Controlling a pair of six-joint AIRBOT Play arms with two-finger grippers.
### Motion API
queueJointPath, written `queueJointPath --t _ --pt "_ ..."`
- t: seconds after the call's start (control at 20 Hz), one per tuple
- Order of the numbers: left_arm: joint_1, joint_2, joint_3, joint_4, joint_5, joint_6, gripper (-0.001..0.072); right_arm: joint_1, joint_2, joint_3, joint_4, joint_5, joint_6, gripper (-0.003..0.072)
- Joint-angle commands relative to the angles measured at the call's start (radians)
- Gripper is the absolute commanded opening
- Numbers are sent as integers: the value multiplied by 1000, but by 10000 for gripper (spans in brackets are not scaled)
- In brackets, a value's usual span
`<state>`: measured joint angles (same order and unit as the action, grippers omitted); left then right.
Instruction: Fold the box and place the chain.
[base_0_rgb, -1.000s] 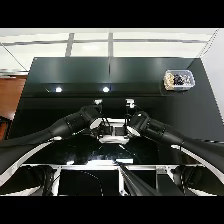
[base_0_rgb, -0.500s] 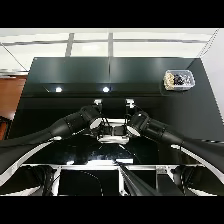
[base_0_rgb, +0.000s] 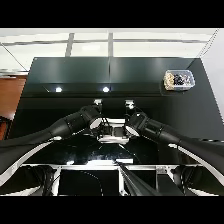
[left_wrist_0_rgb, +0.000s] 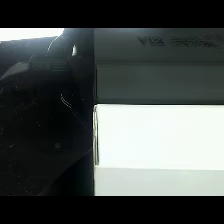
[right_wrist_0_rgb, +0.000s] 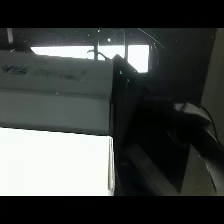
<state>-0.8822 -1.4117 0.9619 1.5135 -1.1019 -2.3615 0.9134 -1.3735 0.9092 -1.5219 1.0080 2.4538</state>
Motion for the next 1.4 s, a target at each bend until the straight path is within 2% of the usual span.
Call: queueJointPath --t 0.0,0.05,0.2,0.25,0.3,0.35,0.6,0.8,0.9,1.0,1.1,1.15,1.2,1.25,1.35 --pt "1 0 0 0 0 1 28 1 -2 0 -1 2 -1 58" --pt "0 0 0 0 0 1 28 1 -2 0 -1 -1 0 11" --pt "1 0 0 0 0 1 28 1 -2 0 2 -1 0 19" --pt "1 0 0 0 1 1 28 0 -1 0 2 -2 0 100" --pt "1 0 0 0 0 1 28 -2 0 0 3 3 0 266" --pt "1 0 0 0 0 1 28 -3 6 1 3 17 -2 386" --pt "0 0 0 -1 -3 1 28 -21 151 1 2 164 -209 385" --pt "1 0 0 -4 -5 1 28 -106 413 0 -34 277 -301 385" --pt "1 0 0 -4 -11 1 28 -167 509 0 -205 320 -306 385" --pt "1 0 0 -3 -10 1 28 -261 531 -5 -475 350 -305 385" --pt "1 0 0 -3 -5 1 28 -404 515 -34 -580 225 -304 385" --pt "1 0 0 -3 -5 1 28 -499 496 -47 -574 133 -288 386" --pt "1 0 0 -3 -6 1 28 -592 468 -54 -536 51 -201 422" --pt "1 0 0 -3 -6 1 28 -690 432 -53 -435 -47 -167 709" --pt "1 0 0 -3 -6 1 28 -867 343 -46 -92 -292 -203 715"
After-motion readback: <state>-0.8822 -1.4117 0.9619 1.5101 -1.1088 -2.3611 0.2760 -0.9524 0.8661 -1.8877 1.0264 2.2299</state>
